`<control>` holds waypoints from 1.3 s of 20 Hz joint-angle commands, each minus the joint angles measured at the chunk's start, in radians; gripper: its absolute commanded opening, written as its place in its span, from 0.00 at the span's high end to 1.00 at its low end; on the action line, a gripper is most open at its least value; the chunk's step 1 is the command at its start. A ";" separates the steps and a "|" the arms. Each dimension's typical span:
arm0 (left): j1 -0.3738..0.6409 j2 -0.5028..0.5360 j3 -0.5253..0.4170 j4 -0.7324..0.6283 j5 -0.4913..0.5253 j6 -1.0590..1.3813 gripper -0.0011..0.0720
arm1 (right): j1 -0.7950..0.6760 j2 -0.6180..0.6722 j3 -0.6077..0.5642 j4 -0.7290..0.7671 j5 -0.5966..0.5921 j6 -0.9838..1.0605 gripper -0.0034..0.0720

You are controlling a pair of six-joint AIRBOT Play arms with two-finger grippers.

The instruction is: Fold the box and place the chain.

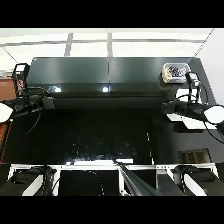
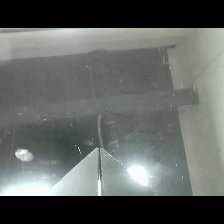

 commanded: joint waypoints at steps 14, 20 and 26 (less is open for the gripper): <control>-0.001 -0.014 0.000 -0.035 0.063 -0.004 0.02 | -1.043 -0.672 0.697 -0.240 0.377 0.035 0.03; -0.005 -0.027 0.000 -0.094 0.047 -0.004 0.02 | -1.023 -0.958 0.924 -0.041 0.703 -0.251 0.03; -0.005 -0.027 0.000 -0.104 0.045 -0.004 0.02 | -0.952 -0.988 0.934 -0.049 0.735 -0.388 0.70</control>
